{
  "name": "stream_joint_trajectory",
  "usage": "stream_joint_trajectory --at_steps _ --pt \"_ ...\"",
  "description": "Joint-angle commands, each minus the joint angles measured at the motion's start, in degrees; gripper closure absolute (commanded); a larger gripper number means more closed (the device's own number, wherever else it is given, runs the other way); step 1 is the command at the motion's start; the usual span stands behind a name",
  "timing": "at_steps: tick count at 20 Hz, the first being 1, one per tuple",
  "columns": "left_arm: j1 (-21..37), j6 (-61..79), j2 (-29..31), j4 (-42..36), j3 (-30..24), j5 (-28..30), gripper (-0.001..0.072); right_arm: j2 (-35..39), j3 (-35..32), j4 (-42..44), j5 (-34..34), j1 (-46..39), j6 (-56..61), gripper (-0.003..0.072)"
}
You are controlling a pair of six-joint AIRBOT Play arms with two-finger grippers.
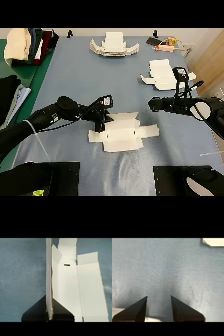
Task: Fold the box.
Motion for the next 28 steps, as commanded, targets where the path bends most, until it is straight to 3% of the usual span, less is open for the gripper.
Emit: stream_joint_trajectory --at_steps 1,3,10,12,23,28 --pt "-1.5 2.6 4.5 0.1 -0.1 4.7 0.0694 0.0 0.0 0.0 0.2 0.0 0.0 0.0223" --pt "-2.9 2.8 6.0 0.1 -0.3 4.9 0.0695 0.0 0.0 0.0 0.2 0.0 0.0 0.0223" --pt "-11.3 6.0 6.6 0.1 -6.7 17.4 0.0696 0.0 0.0 0.0 0.2 0.1 0.0 0.0222" --pt "-12.5 5.9 6.6 0.1 -7.6 18.3 0.0696 0.0 0.0 0.0 0.3 0.1 0.0 0.0223" --pt "-12.0 5.4 6.6 -3.0 -8.3 16.4 0.0692 0.0 0.0 0.0 1.4 0.1 0.0 0.0223" --pt "-6.1 5.4 6.6 -4.9 -7.9 5.3 0.0691 0.0 0.0 0.0 1.7 0.1 0.0 0.0223"
